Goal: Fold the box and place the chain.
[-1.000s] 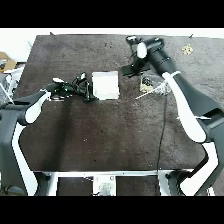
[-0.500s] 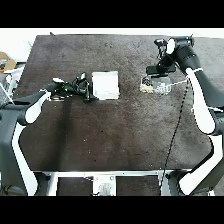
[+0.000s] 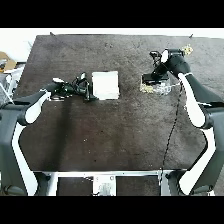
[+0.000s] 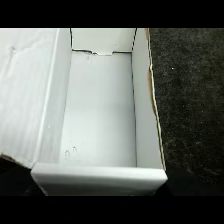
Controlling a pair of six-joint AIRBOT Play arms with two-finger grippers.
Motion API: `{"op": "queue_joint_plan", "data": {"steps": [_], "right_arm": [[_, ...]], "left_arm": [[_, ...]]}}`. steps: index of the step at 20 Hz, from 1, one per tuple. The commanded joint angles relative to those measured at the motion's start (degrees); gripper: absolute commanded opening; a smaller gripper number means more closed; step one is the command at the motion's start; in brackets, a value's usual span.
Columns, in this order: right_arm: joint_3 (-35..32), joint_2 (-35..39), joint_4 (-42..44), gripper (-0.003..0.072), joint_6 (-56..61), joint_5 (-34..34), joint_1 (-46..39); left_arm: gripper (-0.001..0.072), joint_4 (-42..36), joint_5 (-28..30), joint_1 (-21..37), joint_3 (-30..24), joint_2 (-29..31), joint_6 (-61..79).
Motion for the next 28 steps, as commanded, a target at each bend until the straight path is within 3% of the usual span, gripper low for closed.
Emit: {"op": "queue_joint_plan", "data": {"steps": [1, 5, 6, 10, 11, 18, 28], "right_arm": [[-0.02, -1.42, 1.7, 0.0257, -0.17, -0.24, -0.07], [-0.02, -2.69, 2.58, 0.0255, -0.17, 0.94, -0.07], [0.0, -2.62, 2.4, 0.0121, -0.28, 0.79, -0.07], [0.07, -2.62, -0.04, 0.0089, -0.11, 1.64, -0.09], [0.15, -2.54, -0.5, 0.0005, -0.13, 1.97, -0.09], [0.26, 1.29, -1.09, 0.0007, -0.37, 2.1, -0.07], [0.28, 16.98, -1.49, 0.0007, -3.37, -0.66, -0.07]], "left_arm": [[0.0285, 0.02, 0.0, 0.02, -0.02, 0.02, 0.02], [0.0286, 0.02, 0.02, 0.02, -0.02, 0.02, 0.02], [0.0285, 0.02, 0.0, 0.02, -0.02, 0.02, 0.02], [0.0285, 0.02, 0.02, 0.02, -0.02, 0.02, 0.02], [0.0285, 0.02, 0.02, 0.02, -0.02, 0.02, 0.02], [0.0286, 0.02, 0.02, 0.02, -0.02, 0.02, 0.02], [0.0286, 0.02, 0.02, 0.02, -0.02, 0.02, 0.02]]}}
